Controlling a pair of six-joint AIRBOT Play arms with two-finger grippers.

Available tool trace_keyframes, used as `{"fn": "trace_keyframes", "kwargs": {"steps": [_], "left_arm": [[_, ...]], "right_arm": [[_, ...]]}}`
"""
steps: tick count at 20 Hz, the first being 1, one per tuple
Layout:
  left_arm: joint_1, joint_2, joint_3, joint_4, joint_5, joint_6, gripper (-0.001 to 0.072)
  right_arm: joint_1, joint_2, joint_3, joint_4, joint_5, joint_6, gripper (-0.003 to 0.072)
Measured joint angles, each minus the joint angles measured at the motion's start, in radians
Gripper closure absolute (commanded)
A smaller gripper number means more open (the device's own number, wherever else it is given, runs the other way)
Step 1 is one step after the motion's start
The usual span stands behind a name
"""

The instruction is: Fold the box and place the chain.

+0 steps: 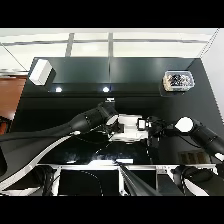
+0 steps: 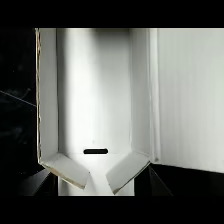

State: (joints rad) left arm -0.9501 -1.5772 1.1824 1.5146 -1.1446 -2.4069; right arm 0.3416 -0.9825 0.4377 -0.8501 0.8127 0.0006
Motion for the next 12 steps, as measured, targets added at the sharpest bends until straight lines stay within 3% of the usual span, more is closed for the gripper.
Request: {"fn": "trace_keyframes", "kwargs": {"steps": [1,2,4,5,12], "left_arm": [[0.0,0.0,0.0,0.001,0.002,0.0,0.0682],[0.0,0.0,0.0,0.002,0.006,0.001,0.0682],[0.0,0.0,0.0,0.003,0.009,0.003,0.0682],[0.0,0.0,0.0,0.003,0.012,0.003,0.0682],[0.0,0.0,0.0,0.006,0.019,0.003,0.0682]], "right_arm": [[-0.001,0.002,-0.002,-0.009,0.002,-0.002,0.0021],[-0.001,0.003,-0.002,-0.016,0.0,-0.003,0.0137],[-0.002,0.005,-0.004,-0.023,-0.005,-0.008,0.0507],[-0.002,0.005,-0.005,-0.022,-0.009,-0.008,0.0558],[0.012,-0.027,-0.006,0.121,-0.023,-0.011,0.0559]]}}
